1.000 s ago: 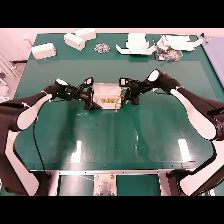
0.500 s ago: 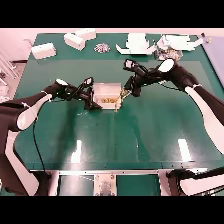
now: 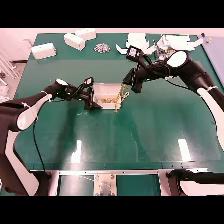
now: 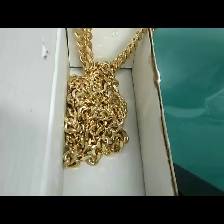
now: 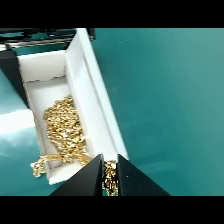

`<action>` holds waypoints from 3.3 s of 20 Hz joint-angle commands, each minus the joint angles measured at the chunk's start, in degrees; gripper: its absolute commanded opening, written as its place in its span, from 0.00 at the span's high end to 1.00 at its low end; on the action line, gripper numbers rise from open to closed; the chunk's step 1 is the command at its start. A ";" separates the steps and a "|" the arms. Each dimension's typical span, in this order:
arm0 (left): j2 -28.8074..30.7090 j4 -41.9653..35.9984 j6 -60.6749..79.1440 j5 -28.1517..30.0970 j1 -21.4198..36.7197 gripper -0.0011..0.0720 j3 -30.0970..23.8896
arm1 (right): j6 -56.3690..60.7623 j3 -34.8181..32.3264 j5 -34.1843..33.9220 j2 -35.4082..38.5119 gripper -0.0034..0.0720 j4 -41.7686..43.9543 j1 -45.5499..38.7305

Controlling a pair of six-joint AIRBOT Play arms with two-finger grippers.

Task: Fold the box and place the chain.

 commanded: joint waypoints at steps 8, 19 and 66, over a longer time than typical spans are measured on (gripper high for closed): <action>0.04 0.02 0.04 0.04 0.04 0.12 0.02 | 2.58 2.21 -4.26 12.02 0.96 -1.42 4.83; 0.04 0.02 0.04 0.04 0.04 0.12 0.02 | 12.37 3.93 -12.81 14.99 0.95 -4.55 8.37; 0.04 0.02 0.02 0.04 0.04 0.12 0.02 | 1.11 -2.16 -1.27 2.34 0.95 -1.99 5.18</action>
